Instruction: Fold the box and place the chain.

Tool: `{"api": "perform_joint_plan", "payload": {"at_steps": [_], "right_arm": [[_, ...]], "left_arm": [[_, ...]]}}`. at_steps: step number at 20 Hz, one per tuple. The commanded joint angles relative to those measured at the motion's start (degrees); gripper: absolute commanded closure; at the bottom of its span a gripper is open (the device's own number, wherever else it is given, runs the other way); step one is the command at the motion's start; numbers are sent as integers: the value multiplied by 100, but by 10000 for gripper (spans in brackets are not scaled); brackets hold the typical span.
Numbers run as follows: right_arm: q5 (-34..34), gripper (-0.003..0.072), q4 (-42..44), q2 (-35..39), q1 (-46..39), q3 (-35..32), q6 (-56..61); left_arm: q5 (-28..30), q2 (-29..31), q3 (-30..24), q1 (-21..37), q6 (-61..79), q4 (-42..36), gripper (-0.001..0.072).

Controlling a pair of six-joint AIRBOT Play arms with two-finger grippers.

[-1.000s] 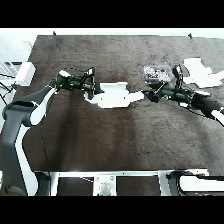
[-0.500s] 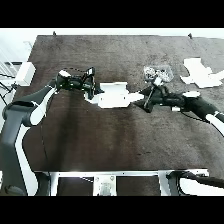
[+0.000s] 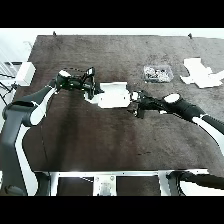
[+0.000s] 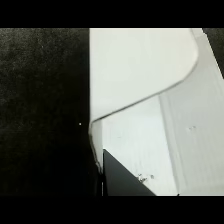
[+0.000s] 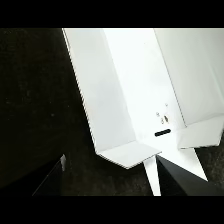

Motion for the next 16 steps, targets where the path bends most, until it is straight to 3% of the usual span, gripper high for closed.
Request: {"api": "perform_joint_plan", "payload": {"at_steps": [1, 5, 16], "right_arm": [[-155, 50, 219, -282, 111, 131, -13], [-302, 50, 501, -719, 133, 348, -11], [-299, 51, 686, -728, -92, 990, -15]], "left_arm": [[2, 4, 0, -4, 2, -4, 689], [2, 4, 0, -4, 2, -2, 689], [0, 4, 0, -4, 2, -2, 689]]}}
